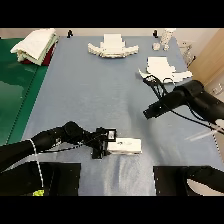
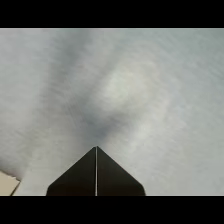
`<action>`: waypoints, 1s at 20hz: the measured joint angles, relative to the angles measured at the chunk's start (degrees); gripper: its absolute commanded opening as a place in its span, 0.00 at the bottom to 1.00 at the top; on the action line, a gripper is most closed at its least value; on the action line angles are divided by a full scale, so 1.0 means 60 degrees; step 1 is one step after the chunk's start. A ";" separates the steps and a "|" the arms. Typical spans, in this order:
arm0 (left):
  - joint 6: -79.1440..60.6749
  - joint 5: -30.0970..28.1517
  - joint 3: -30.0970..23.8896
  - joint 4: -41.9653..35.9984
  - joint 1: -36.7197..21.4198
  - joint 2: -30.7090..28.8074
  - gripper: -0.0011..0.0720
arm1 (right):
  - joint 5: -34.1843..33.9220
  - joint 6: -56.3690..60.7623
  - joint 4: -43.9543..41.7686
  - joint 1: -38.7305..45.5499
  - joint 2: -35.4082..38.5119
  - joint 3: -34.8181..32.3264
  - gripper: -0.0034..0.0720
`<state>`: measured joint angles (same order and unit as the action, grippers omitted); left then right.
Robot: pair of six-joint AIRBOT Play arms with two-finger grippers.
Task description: Fold the box.
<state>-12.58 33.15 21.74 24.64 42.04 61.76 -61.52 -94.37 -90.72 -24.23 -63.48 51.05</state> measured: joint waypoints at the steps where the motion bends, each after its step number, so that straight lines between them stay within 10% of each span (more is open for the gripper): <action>1: 0.0000 0.0000 0.0000 0.0000 0.0000 0.0000 0.62 | -0.0189 0.0044 0.0004 0.0106 -0.0317 0.0189 0.05; 20: 0.2528 0.0025 0.0058 0.0929 -0.0885 -0.1472 0.62 | -0.0743 0.0149 0.0055 0.0408 -0.1268 0.0678 0.05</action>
<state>2.59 33.30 22.09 30.22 36.73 52.93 -65.98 -93.47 -90.39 -21.78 -71.09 55.11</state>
